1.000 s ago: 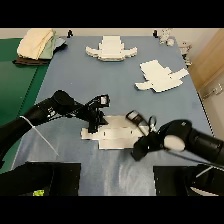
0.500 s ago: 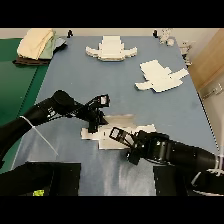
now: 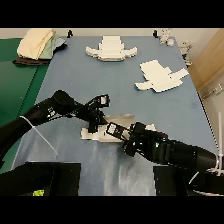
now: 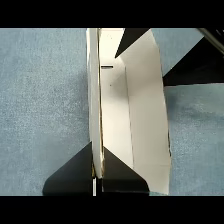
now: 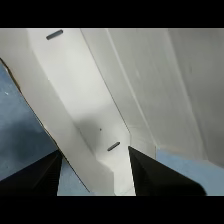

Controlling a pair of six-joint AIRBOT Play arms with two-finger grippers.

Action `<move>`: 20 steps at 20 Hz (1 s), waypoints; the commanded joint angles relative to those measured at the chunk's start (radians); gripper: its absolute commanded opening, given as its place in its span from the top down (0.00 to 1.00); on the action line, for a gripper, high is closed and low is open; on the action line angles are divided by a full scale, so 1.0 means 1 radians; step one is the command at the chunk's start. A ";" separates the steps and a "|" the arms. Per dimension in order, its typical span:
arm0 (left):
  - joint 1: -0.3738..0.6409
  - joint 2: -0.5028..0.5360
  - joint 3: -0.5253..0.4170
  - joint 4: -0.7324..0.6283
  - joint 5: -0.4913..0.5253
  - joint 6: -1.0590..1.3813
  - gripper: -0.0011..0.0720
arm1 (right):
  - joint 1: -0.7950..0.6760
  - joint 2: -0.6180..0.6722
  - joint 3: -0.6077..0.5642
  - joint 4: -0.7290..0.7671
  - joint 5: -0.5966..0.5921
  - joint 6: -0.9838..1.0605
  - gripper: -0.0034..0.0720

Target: Fold the box.

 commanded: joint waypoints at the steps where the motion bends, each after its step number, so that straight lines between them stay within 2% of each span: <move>1: 0.000 0.000 -0.001 0.000 0.000 0.000 0.96 | -0.019 0.033 0.013 -0.036 0.035 0.074 0.12; 2: 0.000 0.000 -0.001 0.000 -0.001 0.000 0.96 | -0.026 0.035 0.013 -0.040 0.063 0.074 0.00; 6: 0.000 0.000 -0.001 0.000 0.000 0.000 0.96 | -0.098 0.035 0.013 -0.005 0.055 0.026 0.00; 9: 0.000 0.000 -0.001 0.000 -0.001 0.000 0.96 | -0.199 0.051 0.013 0.171 0.015 -0.237 0.00; 16: 0.000 0.000 -0.001 0.000 0.000 0.000 0.96 | -0.476 0.063 0.013 0.645 -0.057 -0.988 0.00; 20: 0.000 0.000 -0.001 0.000 0.000 0.000 0.96 | -0.594 0.061 0.013 0.864 -0.058 -1.297 0.00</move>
